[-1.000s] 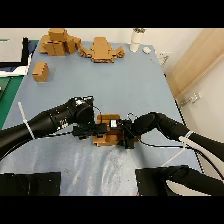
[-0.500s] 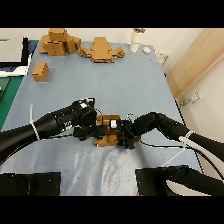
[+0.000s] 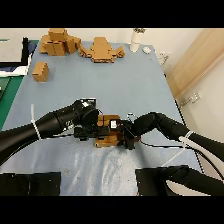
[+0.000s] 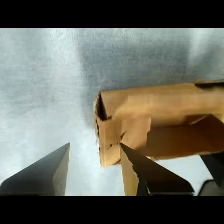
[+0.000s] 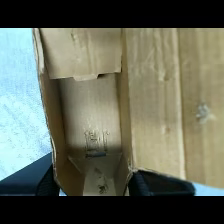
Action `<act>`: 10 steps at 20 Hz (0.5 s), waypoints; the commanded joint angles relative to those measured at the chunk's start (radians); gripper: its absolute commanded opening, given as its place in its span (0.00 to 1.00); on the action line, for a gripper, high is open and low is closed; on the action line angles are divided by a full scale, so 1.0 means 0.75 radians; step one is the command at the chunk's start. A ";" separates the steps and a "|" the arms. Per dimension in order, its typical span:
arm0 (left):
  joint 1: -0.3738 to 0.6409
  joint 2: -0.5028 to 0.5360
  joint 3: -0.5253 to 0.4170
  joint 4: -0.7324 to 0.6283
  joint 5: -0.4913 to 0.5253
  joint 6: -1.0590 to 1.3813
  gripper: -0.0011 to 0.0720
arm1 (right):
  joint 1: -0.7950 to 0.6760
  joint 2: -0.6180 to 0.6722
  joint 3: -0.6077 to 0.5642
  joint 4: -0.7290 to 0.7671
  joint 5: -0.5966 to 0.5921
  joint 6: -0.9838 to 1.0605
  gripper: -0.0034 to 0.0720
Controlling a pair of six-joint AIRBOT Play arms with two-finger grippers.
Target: Fold the box.
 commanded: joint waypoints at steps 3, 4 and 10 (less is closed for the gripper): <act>0.002 -0.005 0.040 0.017 0.002 -0.001 0.65 | -0.001 0.000 0.001 -0.001 0.001 -0.001 0.74; 0.002 -0.011 0.040 0.017 0.004 -0.001 0.65 | -0.001 0.000 0.001 -0.001 0.000 -0.001 0.74; -0.028 -0.086 0.045 0.020 0.049 -0.077 0.65 | -0.001 0.000 0.001 -0.001 0.000 -0.001 0.74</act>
